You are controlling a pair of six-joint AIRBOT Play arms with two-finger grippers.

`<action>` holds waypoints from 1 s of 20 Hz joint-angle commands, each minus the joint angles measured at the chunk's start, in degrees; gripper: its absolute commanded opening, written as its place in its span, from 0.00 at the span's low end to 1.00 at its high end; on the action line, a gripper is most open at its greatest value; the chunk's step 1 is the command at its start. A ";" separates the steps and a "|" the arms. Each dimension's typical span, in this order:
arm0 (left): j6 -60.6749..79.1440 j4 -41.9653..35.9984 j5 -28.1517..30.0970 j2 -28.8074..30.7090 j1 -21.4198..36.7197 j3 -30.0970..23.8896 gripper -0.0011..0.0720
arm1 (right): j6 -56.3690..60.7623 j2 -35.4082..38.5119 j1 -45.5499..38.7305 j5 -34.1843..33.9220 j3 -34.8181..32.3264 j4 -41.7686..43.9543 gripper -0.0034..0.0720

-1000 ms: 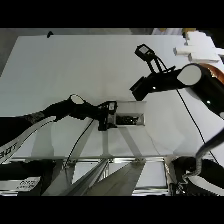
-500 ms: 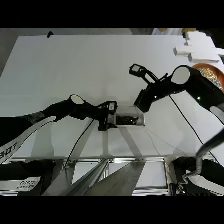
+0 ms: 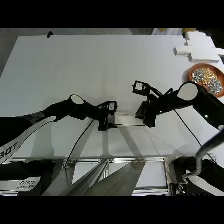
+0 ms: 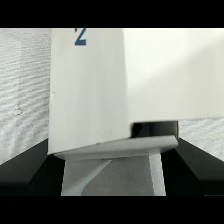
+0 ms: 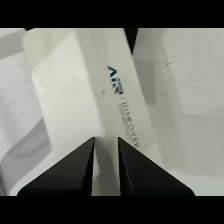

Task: Fold the box and place the chain.

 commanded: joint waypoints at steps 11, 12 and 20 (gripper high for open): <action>0.02 0.00 0.02 0.00 0.02 0.02 0.06 | -1.99 4.72 4.17 -6.91 -5.66 -6.82 0.41; 0.02 -0.02 0.00 0.00 0.02 0.02 0.06 | -1.99 4.83 4.17 -7.13 -5.66 -7.19 0.41; 0.02 0.00 0.00 0.00 0.02 0.02 0.06 | -1.99 5.60 4.17 -9.20 -5.66 -8.39 0.28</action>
